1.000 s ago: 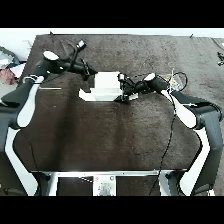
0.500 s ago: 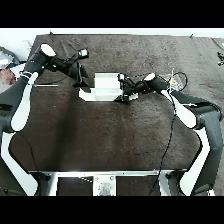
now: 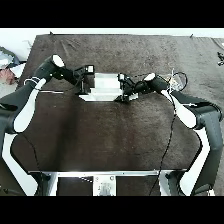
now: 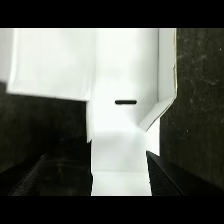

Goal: Fold the box and place the chain.

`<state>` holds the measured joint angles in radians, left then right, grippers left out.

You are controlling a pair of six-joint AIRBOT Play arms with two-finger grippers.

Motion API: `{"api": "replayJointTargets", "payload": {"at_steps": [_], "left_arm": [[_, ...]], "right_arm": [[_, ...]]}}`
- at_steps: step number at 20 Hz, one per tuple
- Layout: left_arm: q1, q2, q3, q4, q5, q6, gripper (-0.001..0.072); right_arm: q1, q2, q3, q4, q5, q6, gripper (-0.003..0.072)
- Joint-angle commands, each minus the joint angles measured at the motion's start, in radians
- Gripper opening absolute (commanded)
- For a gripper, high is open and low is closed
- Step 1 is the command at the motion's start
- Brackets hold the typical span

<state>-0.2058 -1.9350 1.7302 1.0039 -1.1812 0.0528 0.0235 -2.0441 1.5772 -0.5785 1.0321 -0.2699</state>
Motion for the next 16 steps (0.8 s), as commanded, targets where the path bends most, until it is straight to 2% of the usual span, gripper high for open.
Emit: {"api": "replayJointTargets", "payload": {"at_steps": [1, 16], "left_arm": [[-0.020, 0.000, -0.054, -0.018, 0.071, 0.037, 0.0714], [-0.035, -0.024, -0.055, -0.106, 0.045, 0.025, 0.0704]], "right_arm": [[0.001, -0.001, 0.000, 0.000, 0.000, 0.000, 0.0325], [0.001, -0.001, 0.000, 0.000, 0.000, 0.000, 0.0325]]}}
